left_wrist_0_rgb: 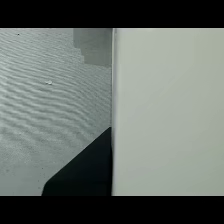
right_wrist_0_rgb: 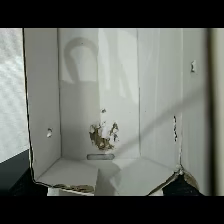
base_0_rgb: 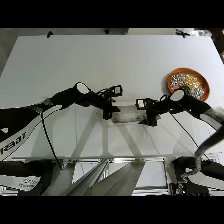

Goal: Fold the box and place the chain.

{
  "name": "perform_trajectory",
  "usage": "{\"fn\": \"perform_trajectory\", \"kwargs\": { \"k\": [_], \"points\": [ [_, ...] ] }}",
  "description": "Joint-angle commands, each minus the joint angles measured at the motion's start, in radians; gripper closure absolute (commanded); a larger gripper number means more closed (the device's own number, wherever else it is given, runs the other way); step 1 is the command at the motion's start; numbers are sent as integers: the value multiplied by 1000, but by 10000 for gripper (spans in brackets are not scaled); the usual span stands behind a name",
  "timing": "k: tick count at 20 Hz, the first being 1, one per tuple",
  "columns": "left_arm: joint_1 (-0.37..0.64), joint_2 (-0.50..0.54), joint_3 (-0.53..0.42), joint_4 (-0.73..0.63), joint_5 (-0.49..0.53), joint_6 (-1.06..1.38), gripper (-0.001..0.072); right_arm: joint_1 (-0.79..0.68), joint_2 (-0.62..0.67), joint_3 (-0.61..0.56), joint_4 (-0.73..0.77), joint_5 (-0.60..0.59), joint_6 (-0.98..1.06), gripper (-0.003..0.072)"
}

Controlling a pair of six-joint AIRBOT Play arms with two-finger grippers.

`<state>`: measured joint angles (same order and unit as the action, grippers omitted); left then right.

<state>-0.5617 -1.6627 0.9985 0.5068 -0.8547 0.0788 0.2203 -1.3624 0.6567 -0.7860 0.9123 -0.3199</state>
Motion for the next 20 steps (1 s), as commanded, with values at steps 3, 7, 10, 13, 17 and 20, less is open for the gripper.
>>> {"fn": "perform_trajectory", "kwargs": {
  "k": [3, 7, 10, 13, 17, 20],
  "points": [
    [-1, 0, 0, -1, 2, 0, 701, 3, -3, 1, 0, -15, 1, 129],
    [-1, 0, 0, -1, 1, 0, 701, 3, -7, 1, 0, -15, 1, 187],
    [-1, 0, 0, -1, 2, 0, 701, 3, -7, 1, 0, -15, 0, 187],
    [-1, 0, 0, -1, 1, 0, 701, 3, -7, 1, 0, -14, 0, 187],
    [-1, 0, 0, -1, 1, 0, 701, 3, -7, 1, 1, -12, 1, 179],
    [-1, 0, 0, -1, 1, 0, 701, 3, -7, 1, 1, -11, 1, 178]
  ]
}}
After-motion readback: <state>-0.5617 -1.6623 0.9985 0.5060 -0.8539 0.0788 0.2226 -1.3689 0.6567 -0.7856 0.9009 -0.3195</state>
